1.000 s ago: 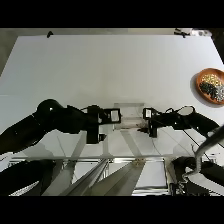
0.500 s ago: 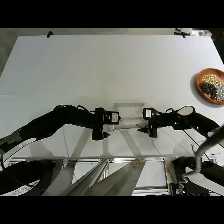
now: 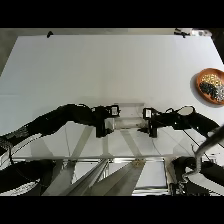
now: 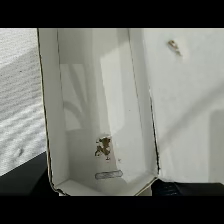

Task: Fold the box and place the chain.

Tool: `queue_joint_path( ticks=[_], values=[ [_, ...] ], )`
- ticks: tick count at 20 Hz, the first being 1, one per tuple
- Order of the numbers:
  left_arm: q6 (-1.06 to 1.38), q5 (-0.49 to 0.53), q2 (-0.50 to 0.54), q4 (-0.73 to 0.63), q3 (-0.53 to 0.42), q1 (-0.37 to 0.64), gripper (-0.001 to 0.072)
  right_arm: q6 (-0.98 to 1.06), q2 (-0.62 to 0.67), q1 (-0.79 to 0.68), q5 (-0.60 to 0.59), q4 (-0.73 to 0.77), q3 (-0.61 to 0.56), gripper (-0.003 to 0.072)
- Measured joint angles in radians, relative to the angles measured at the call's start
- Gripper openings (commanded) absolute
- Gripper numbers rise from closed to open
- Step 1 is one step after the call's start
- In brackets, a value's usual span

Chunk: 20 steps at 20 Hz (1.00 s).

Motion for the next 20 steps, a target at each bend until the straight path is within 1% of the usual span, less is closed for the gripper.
queue_joint_path(
  ticks=[12,16,20],
  values=[
    [0.001,-0.055,-0.024,-0.036,0.0,-0.006,0.0708,0.001,0.0,0.0,-0.003,0.001,0.0,0.0338],
    [0.001,-0.093,-0.024,-0.04,0.0,-0.033,0.0707,0.001,0.0,0.0,-0.002,0.001,0.0,0.0338],
    [0.001,-0.101,-0.025,-0.039,0.0,-0.063,0.0706,-0.002,0.0,0.0,0.003,-0.002,0.0,0.0338]
  ],
)
